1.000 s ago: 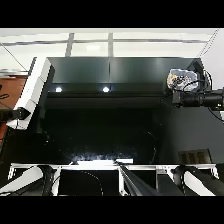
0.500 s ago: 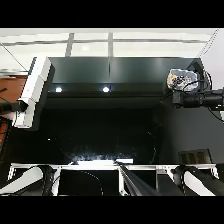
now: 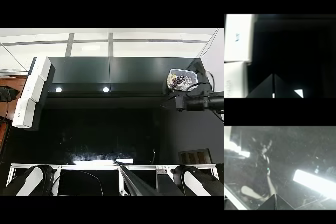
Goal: Fold the box and place the chain.
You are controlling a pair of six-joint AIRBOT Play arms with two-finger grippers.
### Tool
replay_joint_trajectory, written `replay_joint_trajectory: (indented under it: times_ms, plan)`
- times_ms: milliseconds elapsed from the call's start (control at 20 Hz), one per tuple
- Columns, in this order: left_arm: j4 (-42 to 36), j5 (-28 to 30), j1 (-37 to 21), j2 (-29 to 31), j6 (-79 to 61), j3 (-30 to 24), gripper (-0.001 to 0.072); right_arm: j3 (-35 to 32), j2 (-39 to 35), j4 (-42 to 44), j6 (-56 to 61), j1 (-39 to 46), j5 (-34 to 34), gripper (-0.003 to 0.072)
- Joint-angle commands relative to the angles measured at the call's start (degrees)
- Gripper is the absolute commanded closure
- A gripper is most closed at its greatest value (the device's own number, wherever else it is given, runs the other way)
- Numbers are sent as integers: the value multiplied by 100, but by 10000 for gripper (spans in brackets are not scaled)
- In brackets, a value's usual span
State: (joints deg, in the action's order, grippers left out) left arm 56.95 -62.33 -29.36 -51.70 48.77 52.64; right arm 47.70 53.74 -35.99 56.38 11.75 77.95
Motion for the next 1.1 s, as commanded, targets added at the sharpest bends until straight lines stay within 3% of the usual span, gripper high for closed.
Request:
replay_joint_trajectory:
  times_ms: [0, 250, 400, 500, 700, 1050]
  plan:
    - [-321, -498, 756, 726, 570, -125, 689, -31, -935, -658, 243, -26, -354, 679]
    - [-216, 629, 2173, 2068, 1362, -1770, 689, -1064, -2114, -1552, 264, -151, -1738, 678]
    - [-4, 616, 2404, 2415, 1491, -2356, 687, -1770, -2120, -1637, 260, -151, -2271, 677]
    - [15, 651, 2402, 2455, 1460, -2396, 686, -1926, -2120, -1873, 267, -144, -2151, 675]
    - [-9, 774, 2404, 2459, 1462, -2396, 685, -1923, -2120, -1851, 260, -144, -1276, 675]
    - [-44, 791, 2404, 2459, 1462, -2396, 685, -1923, -2122, -1851, 260, -144, -1244, 675]
